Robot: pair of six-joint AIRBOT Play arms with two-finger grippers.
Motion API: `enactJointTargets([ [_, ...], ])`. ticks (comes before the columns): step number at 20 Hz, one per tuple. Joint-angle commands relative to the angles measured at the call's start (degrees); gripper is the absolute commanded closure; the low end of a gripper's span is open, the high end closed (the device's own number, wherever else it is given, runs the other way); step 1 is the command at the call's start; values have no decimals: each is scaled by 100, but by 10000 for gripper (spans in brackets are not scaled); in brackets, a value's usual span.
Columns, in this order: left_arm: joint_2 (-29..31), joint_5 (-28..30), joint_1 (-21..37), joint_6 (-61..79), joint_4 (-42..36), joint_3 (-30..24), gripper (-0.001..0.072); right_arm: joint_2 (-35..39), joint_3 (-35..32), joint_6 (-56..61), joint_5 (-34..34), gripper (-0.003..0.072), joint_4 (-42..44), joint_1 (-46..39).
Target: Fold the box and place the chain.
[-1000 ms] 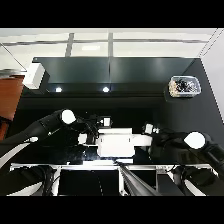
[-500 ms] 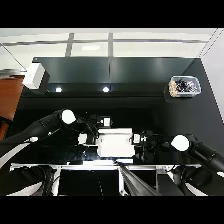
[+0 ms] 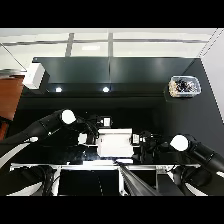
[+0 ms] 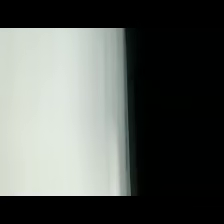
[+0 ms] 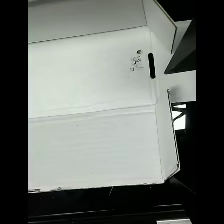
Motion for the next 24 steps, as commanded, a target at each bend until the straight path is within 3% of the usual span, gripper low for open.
enactJointTargets([
  [1,-4,9,4,2,0,2,677,-2,2,-72,153,-9,17,4],
  [10,-4,13,4,2,0,2,676,-11,2,-256,-50,-9,26,11],
  [13,-4,13,4,2,0,2,676,-90,0,-278,-103,-9,-4,354],
  [16,-4,13,4,0,0,2,677,-131,2,-267,-614,-9,-66,719],
  [20,-4,11,4,0,0,2,677,-129,31,101,-960,-9,-68,752],
  [24,-4,9,4,-2,0,2,677,-120,415,918,-726,-10,-551,643],
])
